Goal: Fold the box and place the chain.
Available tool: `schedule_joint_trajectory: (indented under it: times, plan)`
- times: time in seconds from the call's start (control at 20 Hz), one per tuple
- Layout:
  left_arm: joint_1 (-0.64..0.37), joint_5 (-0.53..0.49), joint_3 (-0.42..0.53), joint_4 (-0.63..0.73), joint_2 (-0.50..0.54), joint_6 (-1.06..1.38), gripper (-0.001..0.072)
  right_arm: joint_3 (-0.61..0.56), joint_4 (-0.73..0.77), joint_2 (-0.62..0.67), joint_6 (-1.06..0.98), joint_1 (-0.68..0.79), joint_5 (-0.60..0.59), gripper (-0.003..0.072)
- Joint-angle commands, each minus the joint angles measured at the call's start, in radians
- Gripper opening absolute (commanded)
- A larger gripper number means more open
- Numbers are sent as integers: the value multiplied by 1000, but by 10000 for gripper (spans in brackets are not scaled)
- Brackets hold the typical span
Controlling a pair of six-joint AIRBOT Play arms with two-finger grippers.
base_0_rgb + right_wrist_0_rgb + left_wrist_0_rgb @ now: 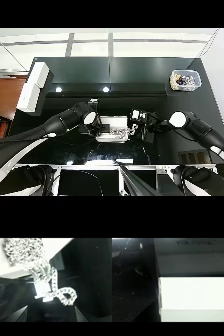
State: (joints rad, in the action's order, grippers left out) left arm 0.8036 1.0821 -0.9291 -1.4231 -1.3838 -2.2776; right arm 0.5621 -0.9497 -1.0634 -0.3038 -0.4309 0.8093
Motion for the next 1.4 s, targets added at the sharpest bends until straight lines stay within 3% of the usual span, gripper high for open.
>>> schedule_joint_trajectory:
  times: [0.0,0.2,0.85,0.9,1.05,1.3,1.35]
  plan:
    - [-1,0,-1,0,0,0,30,-16,90,-54,228,-20,-87,720]
    - [-1,0,-1,0,0,0,30,-16,130,-95,298,-50,-138,720]
    - [-1,0,-1,0,0,0,30,-16,124,-129,276,-51,-137,720]
    - [-1,0,-1,0,0,0,31,-16,114,-129,264,-51,-135,673]
    - [-1,0,-1,0,0,0,30,-16,103,-129,247,-51,-107,89]
    - [-1,0,-1,0,0,0,30,-16,57,-61,101,-42,-98,55]
    - [-1,0,-1,0,0,0,31,-16,26,-26,43,-37,-93,13]
